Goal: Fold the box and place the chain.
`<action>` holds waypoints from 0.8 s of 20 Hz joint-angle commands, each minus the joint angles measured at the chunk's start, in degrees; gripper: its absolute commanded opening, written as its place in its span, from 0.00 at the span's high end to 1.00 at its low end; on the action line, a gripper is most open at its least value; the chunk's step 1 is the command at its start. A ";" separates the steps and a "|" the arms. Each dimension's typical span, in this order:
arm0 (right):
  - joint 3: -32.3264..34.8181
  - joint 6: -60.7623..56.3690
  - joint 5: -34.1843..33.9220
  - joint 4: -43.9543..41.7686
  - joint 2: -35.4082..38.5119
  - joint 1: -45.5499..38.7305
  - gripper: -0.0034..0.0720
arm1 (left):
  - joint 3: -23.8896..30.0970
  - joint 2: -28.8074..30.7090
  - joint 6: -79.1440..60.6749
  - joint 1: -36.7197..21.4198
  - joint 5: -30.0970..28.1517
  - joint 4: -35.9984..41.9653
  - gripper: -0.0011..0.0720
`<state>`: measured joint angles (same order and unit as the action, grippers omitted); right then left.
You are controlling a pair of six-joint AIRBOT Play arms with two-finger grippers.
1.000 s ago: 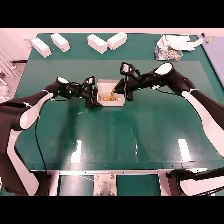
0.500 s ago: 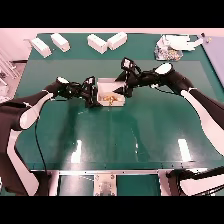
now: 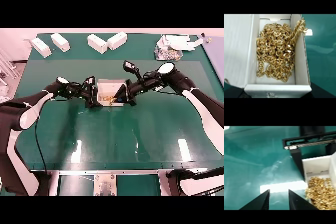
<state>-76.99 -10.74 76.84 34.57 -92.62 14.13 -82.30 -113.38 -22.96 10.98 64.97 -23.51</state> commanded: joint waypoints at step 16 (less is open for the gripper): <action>11.21 -2.10 -15.26 -7.56 -7.30 1.84 0.57 | -0.07 0.00 0.00 0.02 -0.02 0.00 0.28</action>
<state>-65.89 -13.15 63.92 28.21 -98.59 15.57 -82.30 -113.40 -22.94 10.98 64.95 -23.49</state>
